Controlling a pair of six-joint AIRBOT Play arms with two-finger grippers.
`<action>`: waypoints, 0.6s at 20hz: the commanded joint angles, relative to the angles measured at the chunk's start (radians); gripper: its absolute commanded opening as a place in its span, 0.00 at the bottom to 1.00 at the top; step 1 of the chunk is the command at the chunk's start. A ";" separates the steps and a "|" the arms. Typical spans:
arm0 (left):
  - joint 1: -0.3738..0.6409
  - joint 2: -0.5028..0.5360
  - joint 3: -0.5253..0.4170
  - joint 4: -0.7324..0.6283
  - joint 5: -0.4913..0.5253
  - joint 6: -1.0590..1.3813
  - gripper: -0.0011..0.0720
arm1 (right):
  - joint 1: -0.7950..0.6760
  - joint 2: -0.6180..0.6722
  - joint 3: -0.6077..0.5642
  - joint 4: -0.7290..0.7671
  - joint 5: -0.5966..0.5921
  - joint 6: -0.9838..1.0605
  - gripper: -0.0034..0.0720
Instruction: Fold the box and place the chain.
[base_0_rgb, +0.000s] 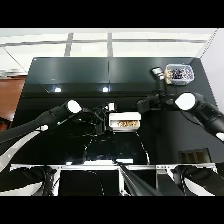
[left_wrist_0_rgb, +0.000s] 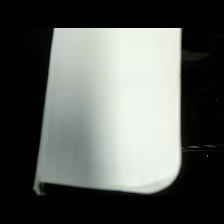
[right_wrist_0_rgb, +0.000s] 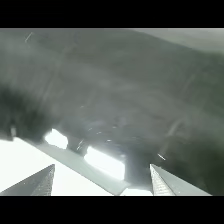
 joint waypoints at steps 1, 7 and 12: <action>0.000 -0.001 0.000 0.001 0.002 0.000 0.62 | 0.081 -0.029 0.002 0.028 0.037 -0.511 0.99; 0.000 -0.001 0.000 0.000 0.002 0.000 0.62 | 0.087 -0.009 0.003 0.082 0.175 -0.814 0.99; 0.000 -0.001 0.000 0.000 0.002 0.000 0.62 | 0.086 0.023 0.003 0.079 0.211 -0.814 0.99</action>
